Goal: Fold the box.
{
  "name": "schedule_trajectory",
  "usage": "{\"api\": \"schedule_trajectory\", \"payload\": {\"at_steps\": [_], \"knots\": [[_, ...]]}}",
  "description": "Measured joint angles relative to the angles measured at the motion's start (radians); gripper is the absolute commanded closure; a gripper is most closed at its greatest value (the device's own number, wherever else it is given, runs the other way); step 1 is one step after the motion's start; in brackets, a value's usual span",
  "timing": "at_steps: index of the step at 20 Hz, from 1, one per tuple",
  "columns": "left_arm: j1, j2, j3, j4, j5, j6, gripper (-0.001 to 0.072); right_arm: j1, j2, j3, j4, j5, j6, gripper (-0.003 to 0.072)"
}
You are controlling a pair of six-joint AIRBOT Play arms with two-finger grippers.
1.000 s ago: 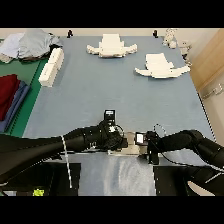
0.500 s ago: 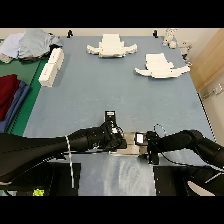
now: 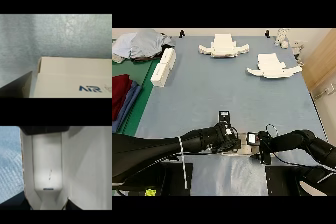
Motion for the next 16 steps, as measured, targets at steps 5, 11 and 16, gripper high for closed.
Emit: {"api": "schedule_trajectory", "payload": {"at_steps": [5,11,16], "knots": [[-0.004,0.006,0.061,0.020,-0.108,0.030,0.0151,0.000,0.000,0.000,0.000,0.000,0.000,0.0169],[-0.004,0.081,0.199,0.035,-0.350,0.151,0.0162,0.000,0.000,0.000,0.000,0.000,0.000,0.0169],[-0.004,0.153,0.250,0.040,-0.452,0.269,0.0697,0.000,0.000,0.000,0.000,0.000,0.000,0.0169]]}}
